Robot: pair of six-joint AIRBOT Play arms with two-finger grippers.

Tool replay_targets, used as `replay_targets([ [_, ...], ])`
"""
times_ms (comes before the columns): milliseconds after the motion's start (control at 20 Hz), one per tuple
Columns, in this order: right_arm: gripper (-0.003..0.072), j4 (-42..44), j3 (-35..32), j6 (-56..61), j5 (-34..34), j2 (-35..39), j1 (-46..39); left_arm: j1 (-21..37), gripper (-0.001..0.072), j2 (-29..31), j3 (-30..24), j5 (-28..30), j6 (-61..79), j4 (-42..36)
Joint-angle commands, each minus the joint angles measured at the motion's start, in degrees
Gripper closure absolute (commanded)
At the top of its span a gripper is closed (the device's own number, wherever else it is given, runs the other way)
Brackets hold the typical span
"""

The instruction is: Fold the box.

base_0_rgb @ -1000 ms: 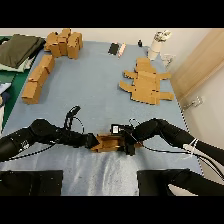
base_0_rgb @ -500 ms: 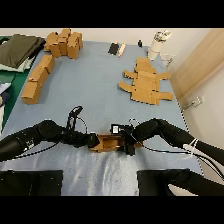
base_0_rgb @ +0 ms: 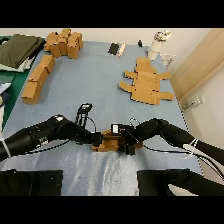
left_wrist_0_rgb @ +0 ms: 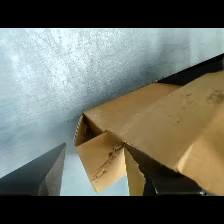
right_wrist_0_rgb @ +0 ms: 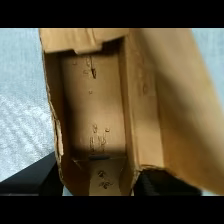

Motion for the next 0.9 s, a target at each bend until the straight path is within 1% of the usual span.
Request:
replay_targets([
  [0,0.0184,-0.04,0.02,-0.24,0.09,0.02,0.07,-3.78,0.0169,-4.44,5.62,-4.35,-6.36,5.66],
  [100,0.0183,-0.04,0.02,-0.24,0.09,0.02,0.07,-5.73,0.0169,-5.66,7.98,-7.65,-10.45,10.08],
  [250,0.0184,-0.04,0.02,-0.24,0.09,0.02,0.07,-6.38,0.0169,-5.79,8.74,-9.38,-12.72,10.88],
  [400,0.0183,-0.04,0.02,-0.24,0.11,0.02,0.07,-7.26,0.0170,-6.14,8.96,-10.34,-17.33,13.64],
  [500,0.0183,-0.04,0.02,-0.24,0.09,0.02,0.07,-9.44,0.0171,-6.80,9.97,-12.41,-22.47,18.73],
  [650,0.0183,-0.04,0.02,-0.24,0.09,0.02,0.07,-12.24,0.0171,-9.44,12.74,-16.44,-25.64,22.99],
  [850,0.0183,-0.04,0.02,-0.24,0.09,0.02,0.07,-13.33,0.0171,-14.51,17.00,-16.61,-25.77,23.52],
])
